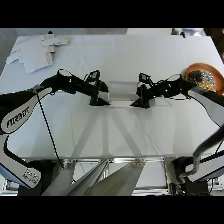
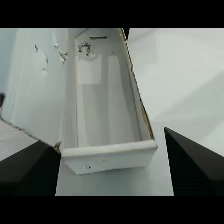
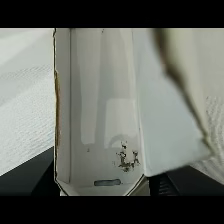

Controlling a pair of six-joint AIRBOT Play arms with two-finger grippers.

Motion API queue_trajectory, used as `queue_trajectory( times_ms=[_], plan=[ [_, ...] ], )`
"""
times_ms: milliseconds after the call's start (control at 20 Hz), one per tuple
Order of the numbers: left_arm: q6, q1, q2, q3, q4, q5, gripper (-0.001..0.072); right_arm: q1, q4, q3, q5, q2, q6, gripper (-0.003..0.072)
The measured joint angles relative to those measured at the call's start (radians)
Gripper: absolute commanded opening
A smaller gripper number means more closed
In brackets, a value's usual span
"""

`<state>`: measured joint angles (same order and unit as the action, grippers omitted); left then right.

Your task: Fold the box and place the chain.

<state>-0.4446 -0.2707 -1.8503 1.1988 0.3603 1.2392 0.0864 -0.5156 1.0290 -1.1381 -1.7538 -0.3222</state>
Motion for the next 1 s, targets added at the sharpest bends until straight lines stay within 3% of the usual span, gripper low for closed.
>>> queue_trajectory(
  times_ms=[650, 750, 900, 1000],
  plan=[
    [0.215, -0.088, 0.006, 0.005, 0.107, -0.188, 0.0690, 0.000, 0.000, 0.000, 0.002, 0.000, 0.000, 0.0438],
    [0.229, -0.095, 0.006, 0.005, 0.119, -0.202, 0.0630, 0.000, 0.000, 0.000, 0.002, 0.000, 0.000, 0.0438],
    [0.236, -0.111, 0.007, 0.006, 0.151, -0.218, 0.0610, 0.000, 0.000, 0.000, 0.002, 0.000, 0.000, 0.0438],
    [0.241, -0.120, 0.008, 0.008, 0.167, -0.222, 0.0383, 0.000, 0.000, 0.000, 0.002, 0.000, 0.000, 0.0438]
  ],
)
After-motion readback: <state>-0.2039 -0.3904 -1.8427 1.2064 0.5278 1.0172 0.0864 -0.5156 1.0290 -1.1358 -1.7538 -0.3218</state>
